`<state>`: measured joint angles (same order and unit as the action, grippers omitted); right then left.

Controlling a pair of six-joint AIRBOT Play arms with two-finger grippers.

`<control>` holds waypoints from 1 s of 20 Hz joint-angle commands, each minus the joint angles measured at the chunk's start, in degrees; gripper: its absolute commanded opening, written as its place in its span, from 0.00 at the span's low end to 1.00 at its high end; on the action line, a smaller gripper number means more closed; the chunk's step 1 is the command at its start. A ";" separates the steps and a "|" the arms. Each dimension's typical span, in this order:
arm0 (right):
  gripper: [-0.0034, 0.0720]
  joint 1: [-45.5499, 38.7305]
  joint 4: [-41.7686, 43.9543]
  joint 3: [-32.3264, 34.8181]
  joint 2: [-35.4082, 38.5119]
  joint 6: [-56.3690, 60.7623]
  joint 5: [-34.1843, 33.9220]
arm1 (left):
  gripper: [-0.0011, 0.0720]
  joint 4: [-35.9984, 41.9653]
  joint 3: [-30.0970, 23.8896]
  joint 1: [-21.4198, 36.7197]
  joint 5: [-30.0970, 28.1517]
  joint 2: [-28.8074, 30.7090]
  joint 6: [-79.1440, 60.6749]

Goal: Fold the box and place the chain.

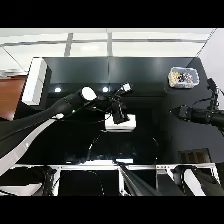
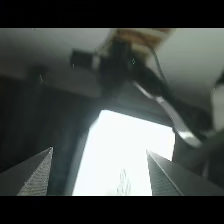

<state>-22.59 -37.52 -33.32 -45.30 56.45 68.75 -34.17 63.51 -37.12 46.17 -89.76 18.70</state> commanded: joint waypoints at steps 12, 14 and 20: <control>0.06 -0.02 -0.02 0.02 0.02 0.00 0.00 | 0.99 -3.13 0.07 -0.55 7.50 -0.26 -10.97; 0.06 -0.02 -0.02 0.02 0.02 0.00 -0.02 | 0.99 -3.15 0.07 -0.87 7.43 -0.26 -11.06; 0.06 -0.02 -0.02 0.02 0.02 -0.02 -0.04 | 0.99 -5.51 0.07 -1.31 7.45 -0.26 -11.06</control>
<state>-22.59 -37.56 -33.32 -45.30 56.45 68.73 -38.26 63.53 -38.11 53.54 -89.97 8.27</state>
